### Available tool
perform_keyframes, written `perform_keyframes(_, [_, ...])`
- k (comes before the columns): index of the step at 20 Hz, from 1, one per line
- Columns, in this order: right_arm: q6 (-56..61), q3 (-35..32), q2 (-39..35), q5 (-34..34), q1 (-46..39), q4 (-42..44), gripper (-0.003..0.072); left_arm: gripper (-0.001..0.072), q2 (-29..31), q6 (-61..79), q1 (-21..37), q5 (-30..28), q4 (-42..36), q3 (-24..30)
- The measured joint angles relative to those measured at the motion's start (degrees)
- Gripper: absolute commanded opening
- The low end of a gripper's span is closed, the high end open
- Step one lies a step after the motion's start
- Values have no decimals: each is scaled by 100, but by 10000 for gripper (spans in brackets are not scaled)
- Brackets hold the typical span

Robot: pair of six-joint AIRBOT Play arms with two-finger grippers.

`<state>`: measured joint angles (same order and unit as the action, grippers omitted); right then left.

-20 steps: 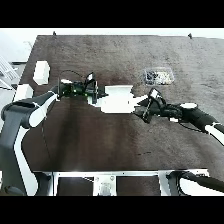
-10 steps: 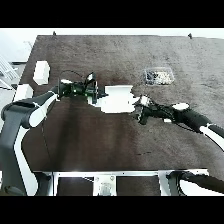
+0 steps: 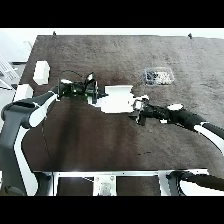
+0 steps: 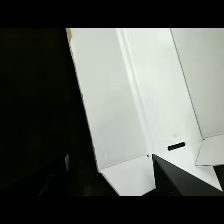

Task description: Fold the box and place the chain.

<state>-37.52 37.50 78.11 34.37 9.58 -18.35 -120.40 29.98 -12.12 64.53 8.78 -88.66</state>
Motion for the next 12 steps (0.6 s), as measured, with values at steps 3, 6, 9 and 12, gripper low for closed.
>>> perform_keyframes(3, [-37,164,37,-107,20,186,580,21,0,0,0,0,0,0])
perform_keyframes(6, [-44,323,59,-129,-11,271,578,21,0,0,4,-4,0,0])
perform_keyframes(9, [-15,446,107,-168,-63,348,579,21,0,0,4,-4,2,0])
perform_keyframes(12, [26,551,133,-186,-96,468,579,21,0,0,4,-2,2,0])
